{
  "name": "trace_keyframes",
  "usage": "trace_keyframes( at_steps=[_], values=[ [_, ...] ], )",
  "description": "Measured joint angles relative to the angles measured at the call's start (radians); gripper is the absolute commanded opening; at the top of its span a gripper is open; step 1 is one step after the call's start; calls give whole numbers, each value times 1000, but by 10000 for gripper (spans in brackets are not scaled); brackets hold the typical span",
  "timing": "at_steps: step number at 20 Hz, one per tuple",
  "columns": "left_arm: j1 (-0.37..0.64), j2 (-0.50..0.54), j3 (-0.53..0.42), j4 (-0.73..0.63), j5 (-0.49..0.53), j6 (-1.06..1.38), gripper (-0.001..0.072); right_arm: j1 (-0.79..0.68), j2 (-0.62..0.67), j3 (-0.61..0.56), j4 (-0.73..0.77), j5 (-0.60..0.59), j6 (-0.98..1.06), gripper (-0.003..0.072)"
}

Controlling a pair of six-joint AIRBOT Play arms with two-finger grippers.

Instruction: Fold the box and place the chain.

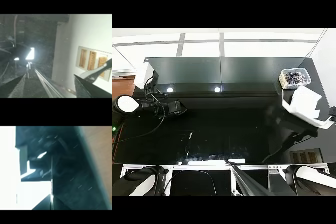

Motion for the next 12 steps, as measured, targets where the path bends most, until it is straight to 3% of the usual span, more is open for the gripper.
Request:
trace_keyframes(
  at_steps=[6, 12],
  values=[
    [0, -4, 0, -5, 3, -1, 713, 0, 134, -48, 278, 85, -154, 13],
    [0, -5, 0, -30, -13, 5, 712, 95, 383, -303, 718, 107, -352, 12]
  ],
)
